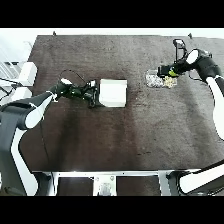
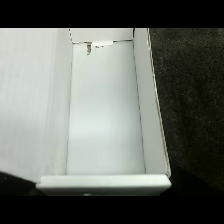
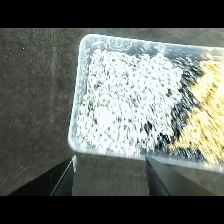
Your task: Fold the box and place the chain.
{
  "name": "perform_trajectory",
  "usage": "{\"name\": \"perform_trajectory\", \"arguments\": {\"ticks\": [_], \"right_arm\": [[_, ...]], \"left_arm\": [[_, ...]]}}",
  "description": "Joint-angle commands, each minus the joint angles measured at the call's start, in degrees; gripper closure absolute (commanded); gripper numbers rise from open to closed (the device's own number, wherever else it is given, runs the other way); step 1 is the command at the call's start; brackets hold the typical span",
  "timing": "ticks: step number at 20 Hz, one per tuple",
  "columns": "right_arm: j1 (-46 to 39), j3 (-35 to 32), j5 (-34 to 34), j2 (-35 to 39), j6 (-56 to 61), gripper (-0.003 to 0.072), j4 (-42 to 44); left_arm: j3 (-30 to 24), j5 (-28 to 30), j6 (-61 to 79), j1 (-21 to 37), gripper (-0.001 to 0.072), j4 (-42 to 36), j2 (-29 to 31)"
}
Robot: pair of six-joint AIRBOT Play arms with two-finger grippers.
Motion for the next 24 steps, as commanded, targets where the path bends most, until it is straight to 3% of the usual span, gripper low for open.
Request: {"name": "perform_trajectory", "arguments": {"ticks": [1, 6, 11, 13, 14, 15, 16, 24], "right_arm": [[-1.55, 2.93, -1.29, -5.66, -4.55, 0.0192, 5.11], [-1.38, 5.75, 0.7, -9.75, -5.31, 0.0195, 6.14], [-0.15, 5.77, 3.58, -11.61, -6.23, 0.0285, 7.15], [0.33, 5.81, 3.67, -11.69, -6.36, 0.0361, 7.06], [0.33, 5.99, 3.67, -11.69, -6.36, 0.0458, 7.06], [0.31, 6.45, 3.89, -11.67, -6.29, 0.0602, 6.97], [0.26, 7.32, 4.81, -11.65, -6.1, 0.0668, 6.99], [0.24, 10.82, 7.28, -4.26, -6.12, 0.0679, 5.51]], "left_arm": [[0.02, -0.04, 0.0, 0.0, 0.0362, 0.02, -0.02], [0.02, 0.0, 0.0, 0.0, 0.0362, 0.02, -0.02], [0.02, 0.09, 0.02, 0.0, 0.0362, 0.02, -0.02], [0.02, 0.09, 0.0, 0.0, 0.0362, 0.02, -0.02], [0.02, 0.09, 0.0, 0.0, 0.0362, 0.02, -0.02], [0.02, 0.09, 0.0, 0.0, 0.0362, 0.02, -0.02], [0.02, 0.09, 0.0, 0.0, 0.0362, 0.02, -0.02], [0.02, 0.09, 0.0, 0.0, 0.0363, 0.02, -0.02]]}}
